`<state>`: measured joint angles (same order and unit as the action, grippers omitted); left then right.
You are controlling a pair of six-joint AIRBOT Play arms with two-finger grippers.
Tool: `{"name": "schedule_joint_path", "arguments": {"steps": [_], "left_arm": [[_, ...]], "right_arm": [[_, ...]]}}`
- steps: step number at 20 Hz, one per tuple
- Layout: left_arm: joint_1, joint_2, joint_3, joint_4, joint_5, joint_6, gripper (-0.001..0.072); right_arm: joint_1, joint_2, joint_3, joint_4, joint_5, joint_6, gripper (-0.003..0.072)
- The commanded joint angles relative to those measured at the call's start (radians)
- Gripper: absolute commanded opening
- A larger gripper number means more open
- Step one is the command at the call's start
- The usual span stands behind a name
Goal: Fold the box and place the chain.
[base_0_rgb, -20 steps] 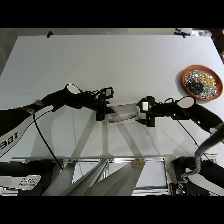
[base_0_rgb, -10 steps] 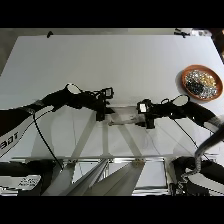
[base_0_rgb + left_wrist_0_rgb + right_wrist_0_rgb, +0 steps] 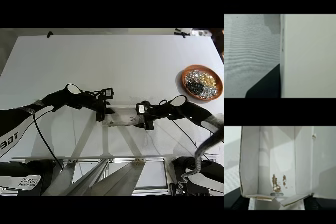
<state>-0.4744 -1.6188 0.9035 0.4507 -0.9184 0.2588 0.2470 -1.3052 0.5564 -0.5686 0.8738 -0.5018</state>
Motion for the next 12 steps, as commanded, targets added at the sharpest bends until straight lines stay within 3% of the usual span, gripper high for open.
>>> {"name": "schedule_joint_path", "arguments": {"steps": [1,5,7,12], "left_arm": [[0.0,0.0,0.0,-0.001,0.002,-0.001,0.0012],[0.0,0.0,0.0,-0.001,0.002,-0.001,0.0012],[0.0,0.0,0.0,-0.001,0.002,-0.001,0.0012],[0.0,0.0,0.0,-0.001,0.002,-0.001,0.0012]], "right_arm": [[0.001,-0.018,0.001,0.017,-0.003,-0.002,0.0548],[0.001,-0.029,0.001,0.016,-0.016,-0.005,0.0516],[0.001,-0.029,0.001,0.015,-0.016,-0.004,0.0412],[0.001,-0.029,0.001,0.014,-0.021,-0.004,0.0398]]}}
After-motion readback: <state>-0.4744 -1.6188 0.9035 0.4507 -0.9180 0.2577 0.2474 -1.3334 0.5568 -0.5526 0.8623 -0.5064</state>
